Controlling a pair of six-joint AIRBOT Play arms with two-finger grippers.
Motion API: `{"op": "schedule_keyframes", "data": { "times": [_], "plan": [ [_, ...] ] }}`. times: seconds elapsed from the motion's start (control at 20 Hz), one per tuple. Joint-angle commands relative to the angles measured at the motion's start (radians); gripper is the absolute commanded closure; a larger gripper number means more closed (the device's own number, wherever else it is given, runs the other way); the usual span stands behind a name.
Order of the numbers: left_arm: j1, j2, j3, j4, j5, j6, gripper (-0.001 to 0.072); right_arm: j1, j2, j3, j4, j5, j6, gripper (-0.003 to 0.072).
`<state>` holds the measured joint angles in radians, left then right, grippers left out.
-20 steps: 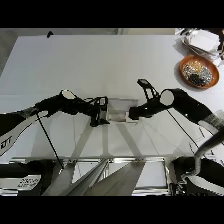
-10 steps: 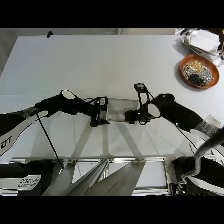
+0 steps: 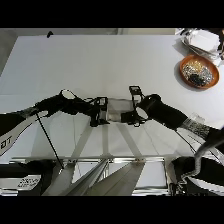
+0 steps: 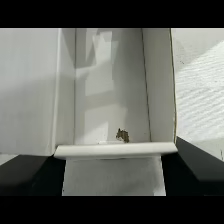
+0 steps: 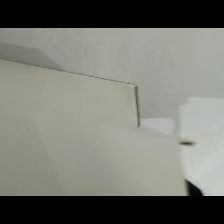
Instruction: Fold the box and place the chain.
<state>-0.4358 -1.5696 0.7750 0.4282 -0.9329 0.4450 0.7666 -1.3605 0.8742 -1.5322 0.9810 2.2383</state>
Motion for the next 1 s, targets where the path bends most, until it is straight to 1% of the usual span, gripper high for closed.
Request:
{"op": "schedule_keyframes", "data": {
  "times": [0.0, 0.05, 0.1, 0.25, 0.3, 0.35, 0.45, 0.55, 0.6, 0.65, 0.7, 0.75, 0.8, 0.95],
  "plan": [
    [-0.001, 0.000, 0.000, -0.002, 0.002, -0.001, 0.0436, 0.005, -0.007, 0.005, 0.008, 0.003, 0.014, 0.0541],
    [-0.001, 0.000, 0.000, -0.002, 0.002, -0.001, 0.0436, 0.005, -0.007, 0.005, 0.008, 0.003, 0.013, 0.0637],
    [-0.001, 0.000, 0.000, -0.002, 0.002, -0.001, 0.0436, 0.005, -0.007, 0.005, 0.008, 0.003, 0.013, 0.0663],
    [-0.001, 0.000, 0.000, -0.002, 0.002, -0.001, 0.0436, 0.005, -0.011, 0.005, 0.006, 0.002, 0.013, 0.0663],
    [-0.001, 0.000, 0.000, -0.002, 0.002, -0.001, 0.0436, 0.005, -0.011, 0.005, 0.006, 0.002, 0.013, 0.0640],
    [-0.001, 0.000, 0.000, -0.002, 0.002, -0.001, 0.0436, 0.005, -0.011, 0.005, 0.002, 0.002, 0.013, 0.0565],
    [-0.001, 0.000, 0.000, -0.002, 0.002, -0.001, 0.0436, 0.005, -0.011, 0.005, -0.012, 0.002, 0.013, 0.0546],
    [-0.001, 0.000, 0.000, -0.002, 0.002, -0.001, 0.0436, 0.005, -0.011, 0.005, -0.017, 0.002, 0.013, 0.0495],
    [-0.001, 0.000, 0.000, -0.002, 0.002, -0.001, 0.0436, 0.005, -0.011, 0.005, -0.017, 0.001, 0.013, 0.0496],
    [-0.001, 0.000, 0.000, -0.002, 0.002, -0.001, 0.0436, 0.005, -0.011, 0.005, -0.017, -0.002, 0.013, 0.0504],
    [-0.001, 0.000, 0.000, -0.002, 0.002, -0.001, 0.0436, 0.005, -0.012, 0.005, -0.017, -0.002, 0.013, 0.0540],
    [-0.001, 0.000, 0.000, -0.002, 0.002, -0.001, 0.0436, 0.005, -0.014, 0.005, -0.017, -0.001, 0.013, 0.0630],
    [-0.001, 0.000, 0.000, -0.002, 0.002, -0.001, 0.0436, 0.005, -0.018, 0.005, -0.016, 0.000, 0.013, 0.0663],
    [-0.001, 0.000, 0.000, -0.002, 0.002, -0.001, 0.0436, 0.005, -0.021, 0.005, -0.016, -0.001, 0.012, 0.0663]
  ]
}}
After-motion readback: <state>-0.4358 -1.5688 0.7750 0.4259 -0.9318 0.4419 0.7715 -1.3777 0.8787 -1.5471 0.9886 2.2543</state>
